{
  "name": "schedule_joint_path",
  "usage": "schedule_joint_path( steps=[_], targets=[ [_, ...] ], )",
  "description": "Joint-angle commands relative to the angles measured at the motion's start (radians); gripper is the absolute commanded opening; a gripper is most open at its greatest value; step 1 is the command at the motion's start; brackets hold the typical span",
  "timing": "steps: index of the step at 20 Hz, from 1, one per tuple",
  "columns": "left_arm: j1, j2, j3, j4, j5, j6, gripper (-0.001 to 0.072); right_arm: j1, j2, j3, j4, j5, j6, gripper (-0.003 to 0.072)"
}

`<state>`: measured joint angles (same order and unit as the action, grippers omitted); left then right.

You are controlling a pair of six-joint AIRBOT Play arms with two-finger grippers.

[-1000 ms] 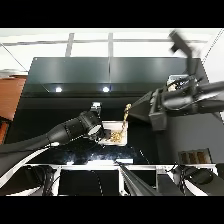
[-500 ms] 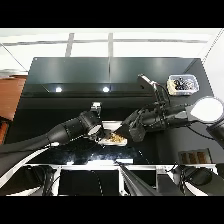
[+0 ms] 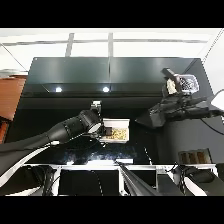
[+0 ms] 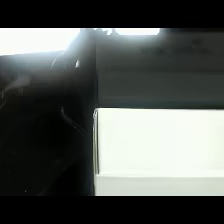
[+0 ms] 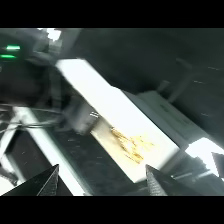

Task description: Fold the box and place the chain.

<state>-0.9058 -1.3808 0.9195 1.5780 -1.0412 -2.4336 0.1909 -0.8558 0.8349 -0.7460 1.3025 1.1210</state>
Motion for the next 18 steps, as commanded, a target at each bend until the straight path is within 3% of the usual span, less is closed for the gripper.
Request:
schedule_joint_path(
  steps=[1, 11, 12, 14, 18],
  targets=[
    [0.005, -0.001, 0.039, 0.008, 0.0, -0.024, 0.0029, -0.117, 0.003, 0.0, -0.033, 0.04, -0.003, 0.062],
    [0.013, -0.039, 0.06, -0.024, 0.026, -0.069, 0.0038, -0.116, 0.003, -0.001, -0.038, 0.024, -0.005, 0.062],
    [0.013, -0.037, 0.06, -0.032, 0.026, -0.069, 0.0167, -0.116, 0.003, -0.001, -0.039, 0.023, -0.005, 0.0621],
    [0.013, -0.023, 0.061, -0.049, 0.016, -0.048, 0.0557, -0.116, 0.003, -0.001, -0.045, 0.021, -0.004, 0.062],
    [0.015, 0.063, 0.087, -0.041, -0.072, 0.145, 0.0577, -0.116, 0.003, -0.001, -0.072, 0.022, -0.004, 0.0621]
  ],
)
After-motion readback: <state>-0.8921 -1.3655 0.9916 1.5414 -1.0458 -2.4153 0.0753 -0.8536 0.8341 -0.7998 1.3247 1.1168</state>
